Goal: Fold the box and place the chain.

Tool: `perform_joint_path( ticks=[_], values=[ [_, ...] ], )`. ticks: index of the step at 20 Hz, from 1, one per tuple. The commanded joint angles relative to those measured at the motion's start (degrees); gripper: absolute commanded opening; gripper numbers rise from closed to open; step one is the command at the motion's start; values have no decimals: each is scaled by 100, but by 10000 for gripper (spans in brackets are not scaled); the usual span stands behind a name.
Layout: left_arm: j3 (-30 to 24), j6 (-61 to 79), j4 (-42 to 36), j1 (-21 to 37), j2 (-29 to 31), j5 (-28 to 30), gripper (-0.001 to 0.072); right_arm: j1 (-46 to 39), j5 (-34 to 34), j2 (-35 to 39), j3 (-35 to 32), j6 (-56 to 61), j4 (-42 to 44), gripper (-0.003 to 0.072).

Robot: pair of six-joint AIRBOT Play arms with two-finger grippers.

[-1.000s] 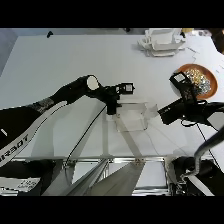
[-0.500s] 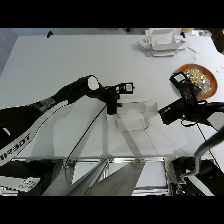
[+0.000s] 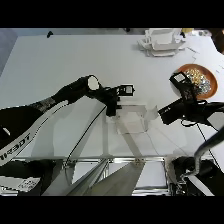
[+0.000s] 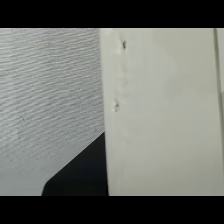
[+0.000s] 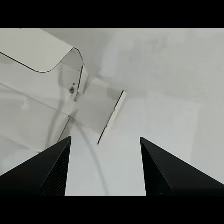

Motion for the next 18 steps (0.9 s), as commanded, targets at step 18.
perform_joint_path(
  ticks=[18],
  values=[
    [-2, -35, 149, -4, 0, -63, 13, 4, 7, 4, 7, -573, 15, 444]
  ],
)
